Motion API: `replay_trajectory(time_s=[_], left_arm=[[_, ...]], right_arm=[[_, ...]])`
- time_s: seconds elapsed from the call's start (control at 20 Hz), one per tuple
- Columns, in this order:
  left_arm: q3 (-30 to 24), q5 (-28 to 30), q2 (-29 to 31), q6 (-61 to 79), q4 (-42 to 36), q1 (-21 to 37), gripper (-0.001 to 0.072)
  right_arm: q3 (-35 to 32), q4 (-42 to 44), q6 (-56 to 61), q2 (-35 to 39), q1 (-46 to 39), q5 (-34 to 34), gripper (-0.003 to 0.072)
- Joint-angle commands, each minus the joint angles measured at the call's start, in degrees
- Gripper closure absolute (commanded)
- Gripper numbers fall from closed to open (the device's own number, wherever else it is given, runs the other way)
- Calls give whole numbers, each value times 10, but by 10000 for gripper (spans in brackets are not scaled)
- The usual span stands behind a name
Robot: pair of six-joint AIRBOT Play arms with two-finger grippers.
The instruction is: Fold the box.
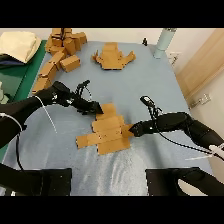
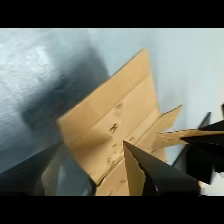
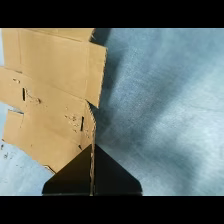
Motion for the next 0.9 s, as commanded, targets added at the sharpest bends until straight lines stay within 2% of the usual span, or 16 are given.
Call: replay_trajectory(time_s=[0.0, 0.35, 0.65, 0.85], left_arm=[[1, -39, -25, 78, -92, -1, 105], [1, -166, -27, 122, -90, -1, 106], [1, -178, -27, 129, -91, 21, 106], [0, -187, -27, 137, -91, 16, 107]], right_arm=[[0, 1, -4, 0, 1, -5, 683], [0, 1, -4, 0, 1, -6, 683], [0, 1, 1, 0, 1, -14, 682], [0, 1, 5, 0, 1, -13, 683]])
